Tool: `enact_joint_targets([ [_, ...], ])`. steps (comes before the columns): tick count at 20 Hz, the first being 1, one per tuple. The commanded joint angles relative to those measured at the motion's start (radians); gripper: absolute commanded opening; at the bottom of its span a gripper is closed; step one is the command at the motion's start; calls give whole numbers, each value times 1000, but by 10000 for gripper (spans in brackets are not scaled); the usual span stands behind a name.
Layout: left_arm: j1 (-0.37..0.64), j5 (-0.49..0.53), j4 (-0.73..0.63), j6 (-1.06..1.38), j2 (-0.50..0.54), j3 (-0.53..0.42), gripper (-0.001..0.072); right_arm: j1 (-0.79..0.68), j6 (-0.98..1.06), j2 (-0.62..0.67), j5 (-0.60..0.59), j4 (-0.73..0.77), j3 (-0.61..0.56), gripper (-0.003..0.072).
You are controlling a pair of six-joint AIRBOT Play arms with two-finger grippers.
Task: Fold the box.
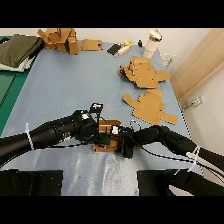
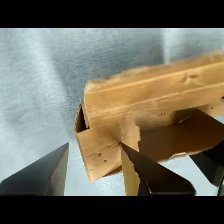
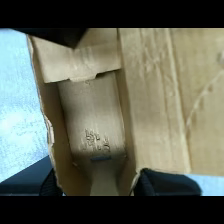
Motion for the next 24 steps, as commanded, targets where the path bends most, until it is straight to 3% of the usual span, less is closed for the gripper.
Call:
enact_joint_targets([
  [1,-3,-29,3,-39,-36,24,513,0,0,0,0,0,0,480],
  [7,-10,-22,-9,-54,-126,68,472,0,0,0,0,0,0,479],
  [8,-10,-27,-9,-64,-129,68,380,0,0,0,0,0,0,479],
  [9,-10,-29,-8,-66,-130,68,196,0,0,0,0,0,0,480],
  [10,-10,-25,-11,-67,-130,68,113,0,0,0,0,0,0,480],
  [12,-10,-12,-29,-67,-130,68,13,0,0,0,0,0,0,480],
  [18,-28,-16,-54,-66,-130,68,16,0,0,0,0,0,0,480],
  [19,-28,-15,-64,-64,-129,68,184,0,0,0,0,0,0,480],
  [20,-28,-16,-77,-65,-129,68,466,0,0,0,0,0,0,480],
  [21,-28,-20,-86,-64,-129,68,503,0,0,0,0,0,0,479],
  [24,-28,-40,-92,-48,-100,68,504,0,0,0,0,0,0,479],
])
